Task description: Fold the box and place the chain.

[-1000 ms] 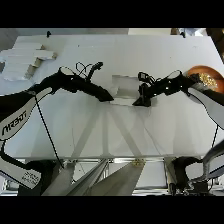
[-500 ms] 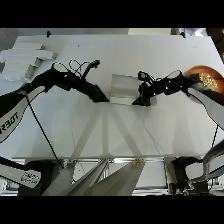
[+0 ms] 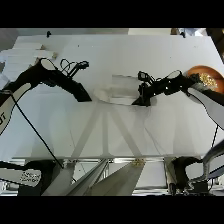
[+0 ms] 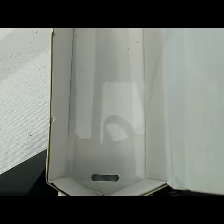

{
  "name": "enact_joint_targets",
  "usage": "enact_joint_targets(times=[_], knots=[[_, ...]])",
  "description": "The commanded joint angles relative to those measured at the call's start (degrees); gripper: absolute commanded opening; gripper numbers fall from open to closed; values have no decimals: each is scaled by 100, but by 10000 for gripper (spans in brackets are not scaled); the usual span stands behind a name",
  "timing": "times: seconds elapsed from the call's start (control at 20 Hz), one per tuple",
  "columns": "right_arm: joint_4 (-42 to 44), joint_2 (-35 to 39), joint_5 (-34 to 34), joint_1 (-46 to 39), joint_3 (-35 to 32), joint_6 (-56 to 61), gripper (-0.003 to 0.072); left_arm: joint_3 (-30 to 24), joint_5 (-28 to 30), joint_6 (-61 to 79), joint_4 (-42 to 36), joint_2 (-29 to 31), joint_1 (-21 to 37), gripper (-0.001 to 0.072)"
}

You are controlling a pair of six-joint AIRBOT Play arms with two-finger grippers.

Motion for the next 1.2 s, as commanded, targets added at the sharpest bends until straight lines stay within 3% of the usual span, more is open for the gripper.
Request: enact_joint_targets(times=[0.0,0.1,0.25,0.4,0.5,0.85,1.15], knots=[[2,0,0,0,4,-2,112,-2,675,-433,354,59,199,511],[2,0,0,0,4,-2,112,-2,1078,-426,-107,31,175,369],[2,0,2,0,4,-2,112,-2,1128,-352,-809,-146,35,370],[2,0,0,0,4,-2,112,-2,782,-358,-745,-433,-251,372],[2,0,0,0,4,-2,112,-2,800,-358,-896,-577,-417,444],[2,0,0,0,4,-2,112,-2,647,-304,-2059,-608,-490,472],[2,0,0,0,4,-2,112,-2,378,-72,-2562,-621,-501,586]])
